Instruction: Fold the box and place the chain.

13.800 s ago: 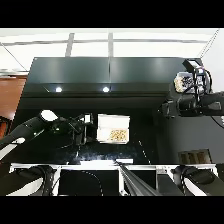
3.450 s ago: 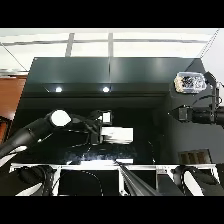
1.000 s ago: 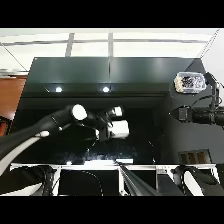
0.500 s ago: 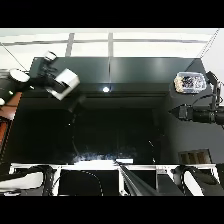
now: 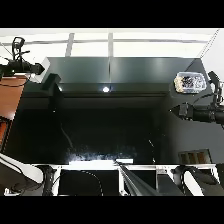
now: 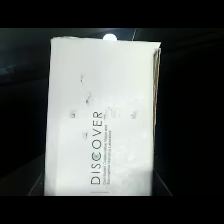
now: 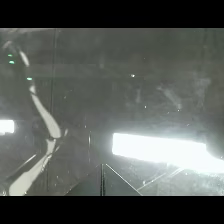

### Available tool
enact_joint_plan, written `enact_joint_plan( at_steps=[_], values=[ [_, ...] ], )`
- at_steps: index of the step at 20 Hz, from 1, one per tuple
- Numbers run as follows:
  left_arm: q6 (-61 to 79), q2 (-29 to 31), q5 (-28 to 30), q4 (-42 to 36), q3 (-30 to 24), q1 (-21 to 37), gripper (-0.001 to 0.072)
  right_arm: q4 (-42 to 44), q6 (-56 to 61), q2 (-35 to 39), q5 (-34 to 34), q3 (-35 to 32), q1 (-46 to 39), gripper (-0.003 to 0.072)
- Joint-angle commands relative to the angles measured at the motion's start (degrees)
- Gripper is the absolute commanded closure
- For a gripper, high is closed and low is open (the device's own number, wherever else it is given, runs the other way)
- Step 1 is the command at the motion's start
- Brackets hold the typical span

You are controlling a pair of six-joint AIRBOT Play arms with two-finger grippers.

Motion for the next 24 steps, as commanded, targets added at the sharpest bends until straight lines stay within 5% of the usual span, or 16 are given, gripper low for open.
enact_joint_plan(
  at_steps=[1, 2, 3, 4, 7, 10, 11, 12, 13, 17, 21, 24],
  values=[
    [-4.31, -6.78, -3.58, 3.8, 7.61, 0.68, 0.0357, -0.04, 0.96, -0.02, -1.84, -0.02, 0.0, 0.0682],
    [-5.07, -6.82, -3.45, 3.8, 7.8, 0.57, 0.0355, -0.04, 0.96, -0.02, -1.86, -0.02, 0.0, 0.0682],
    [-6.16, -6.8, -3.76, 3.8, 8.26, 0.55, 0.0261, -0.09, 0.96, -0.02, -1.86, -0.02, 0.0, 0.0682],
    [-8.92, -6.71, -4.61, 4.09, 9.14, 0.59, -0.0002, -0.07, 0.96, -0.02, -1.73, -0.02, 0.0, 0.0682],
    [-20.22, -5.18, -12.66, 9.44, 15.93, 0.59, -0.0003, 0.09, 0.96, -0.02, 1.01, 0.0, 0.0, 0.0682],
    [-28.89, -2.45, -26.53, 11.1, 26.8, 0.63, 0.0022, 0.07, 0.92, 0.0, 6.21, 0.02, 0.0, 0.0682],
    [-33.29, -0.07, -29.2, 11.1, 27.41, 0.63, 0.0149, 0.0, 0.9, 0.0, 7.58, 0.02, 0.0, 0.0682],
    [-37.62, 3.32, -31.89, 11.1, 26.47, 0.66, 0.0503, -0.22, 0.9, 0.0, 8.81, 0.02, 0.0, 0.0682],
    [-40.02, 6.93, -34.12, 11.06, 24.22, 0.7, 0.0683, -0.72, 0.9, 0.0, 10.21, 0.02, -0.02, 0.0682],
    [-40.98, 28.85, -29.75, 14.25, -2.03, -2.62, 0.0683, -6.49, -1.55, 1.81, 8.17, -0.04, 0.0, 0.0682],
    [-32.2, 55.34, -11.93, 11.58, -39.87, -9.84, 0.0682, -6.4, -13.29, 10.29, -19.89, -5.14, 0.0, 0.0682],
    [-32.17, 70.27, -0.9, 11.93, -59.6, -13.57, 0.0682, -6.51, -13.27, 10.25, -27.47, -10.19, -0.02, 0.0683]
  ],
)
